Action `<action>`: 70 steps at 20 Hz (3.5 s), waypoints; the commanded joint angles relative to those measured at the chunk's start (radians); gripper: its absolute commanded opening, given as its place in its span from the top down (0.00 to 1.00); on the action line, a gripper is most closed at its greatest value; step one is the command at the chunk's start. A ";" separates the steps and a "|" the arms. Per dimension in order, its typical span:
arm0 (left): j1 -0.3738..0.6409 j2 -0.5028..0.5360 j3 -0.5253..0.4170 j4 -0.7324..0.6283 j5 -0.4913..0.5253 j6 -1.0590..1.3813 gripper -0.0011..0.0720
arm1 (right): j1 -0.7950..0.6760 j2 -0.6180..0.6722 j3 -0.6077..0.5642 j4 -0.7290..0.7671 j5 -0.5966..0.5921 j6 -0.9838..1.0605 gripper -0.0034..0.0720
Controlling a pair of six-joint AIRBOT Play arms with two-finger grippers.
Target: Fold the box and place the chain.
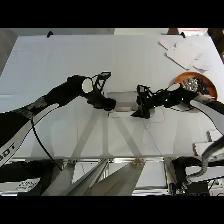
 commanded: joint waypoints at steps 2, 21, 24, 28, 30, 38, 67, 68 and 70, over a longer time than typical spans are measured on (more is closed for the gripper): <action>-0.021 -0.085 0.123 0.093 -0.131 -0.144 0.51 | 0.000 0.000 0.000 0.000 0.001 -0.001 0.27; -0.095 -0.216 0.221 0.169 -0.140 -0.375 0.98 | 0.000 0.000 0.000 0.000 0.000 -0.001 0.27; -0.095 -0.214 0.221 0.166 -0.140 -0.375 0.95 | 0.000 0.000 0.000 0.000 0.000 -0.001 0.27; -0.085 -0.199 0.221 0.161 -0.150 -0.375 0.49 | 0.000 0.000 0.000 0.000 0.000 -0.001 0.27; -0.077 -0.180 0.221 0.161 -0.150 -0.374 0.49 | 0.000 0.000 0.000 0.000 0.000 -0.001 0.27; -0.002 -0.087 0.221 0.150 -0.221 -0.326 0.35 | 0.001 0.000 0.000 0.000 0.001 -0.001 0.27; 0.330 -0.116 -0.157 -0.729 -0.111 2.117 0.07 | 0.000 0.000 0.000 0.000 0.000 -0.001 0.27; 0.320 -0.118 -0.157 -0.728 -0.110 2.117 0.07 | 0.000 0.000 0.000 0.000 0.000 -0.001 0.27; 0.304 -0.122 -0.157 -0.728 -0.094 2.108 0.07 | 0.000 0.000 0.000 0.000 0.000 -0.001 0.27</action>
